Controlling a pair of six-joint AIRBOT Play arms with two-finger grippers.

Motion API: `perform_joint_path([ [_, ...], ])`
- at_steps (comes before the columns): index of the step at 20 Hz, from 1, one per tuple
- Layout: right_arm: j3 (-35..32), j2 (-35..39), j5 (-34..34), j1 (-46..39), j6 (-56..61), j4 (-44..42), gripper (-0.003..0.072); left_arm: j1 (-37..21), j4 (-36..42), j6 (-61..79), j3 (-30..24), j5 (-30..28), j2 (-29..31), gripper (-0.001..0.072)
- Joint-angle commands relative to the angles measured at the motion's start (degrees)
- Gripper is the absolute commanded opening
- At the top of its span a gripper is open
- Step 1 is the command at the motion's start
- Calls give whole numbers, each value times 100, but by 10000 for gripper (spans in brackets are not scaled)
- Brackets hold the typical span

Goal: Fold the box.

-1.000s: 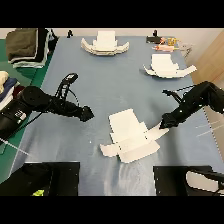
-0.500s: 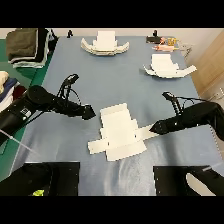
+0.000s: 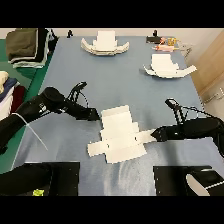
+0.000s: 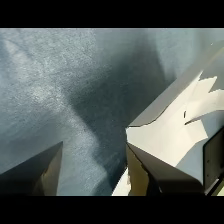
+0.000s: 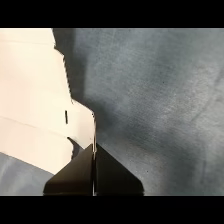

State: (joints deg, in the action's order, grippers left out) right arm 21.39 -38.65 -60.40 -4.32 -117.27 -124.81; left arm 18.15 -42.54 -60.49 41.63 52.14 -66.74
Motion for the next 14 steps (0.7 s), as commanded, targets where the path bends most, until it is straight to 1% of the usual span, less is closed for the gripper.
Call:
perform_joint_path([
  [1,-52,63,35,15,26,35,0,-4,732,754,4,-20,-308,582],
  [3,-52,63,35,15,24,35,0,-4,970,999,9,-11,-470,584],
  [4,-52,63,35,15,24,35,0,-2,1073,1108,11,-13,-533,636],
  [6,-52,61,39,15,24,33,0,-2,1346,1384,44,79,-699,642],
  [11,-52,61,39,15,24,35,0,0,2334,2371,70,774,-1069,640],
  [13,-52,61,37,15,24,35,1,0,2782,2756,70,1082,-1115,639],
  [14,-52,55,39,15,22,35,1,-2,2876,2894,70,1202,-1128,639],
])
